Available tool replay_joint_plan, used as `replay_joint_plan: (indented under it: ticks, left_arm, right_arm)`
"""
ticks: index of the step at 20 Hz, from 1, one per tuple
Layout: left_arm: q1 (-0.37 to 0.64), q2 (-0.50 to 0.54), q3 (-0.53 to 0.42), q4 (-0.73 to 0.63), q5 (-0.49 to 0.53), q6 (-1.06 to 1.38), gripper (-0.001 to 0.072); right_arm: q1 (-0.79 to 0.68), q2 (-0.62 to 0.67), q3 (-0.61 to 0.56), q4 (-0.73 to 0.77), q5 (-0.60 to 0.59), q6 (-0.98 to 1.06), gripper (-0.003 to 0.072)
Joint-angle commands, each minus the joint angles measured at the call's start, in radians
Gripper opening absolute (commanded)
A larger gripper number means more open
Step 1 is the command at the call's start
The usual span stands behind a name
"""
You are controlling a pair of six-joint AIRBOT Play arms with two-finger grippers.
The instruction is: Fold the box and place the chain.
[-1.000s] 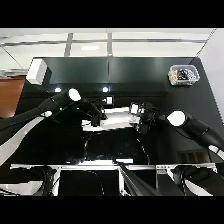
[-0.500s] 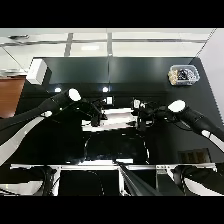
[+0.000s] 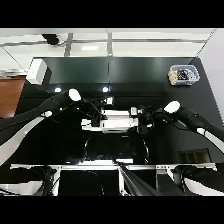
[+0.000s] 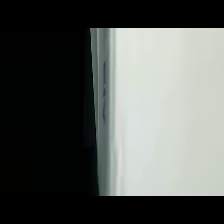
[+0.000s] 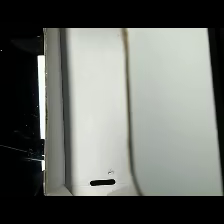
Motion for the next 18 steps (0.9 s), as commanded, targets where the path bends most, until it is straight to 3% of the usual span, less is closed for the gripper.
replay_joint_plan:
  ticks: [1,18]
  left_arm:
    - [0.0,0.0,0.0,-0.001,0.003,-0.001,0.0026]
    - [-0.001,0.0,0.0,-0.001,0.002,-0.001,0.0026]
  right_arm:
    - [0.001,-0.024,0.0,-0.007,0.003,0.015,0.0636]
    - [0.036,-0.03,0.002,-0.06,-0.025,0.109,0.0636]
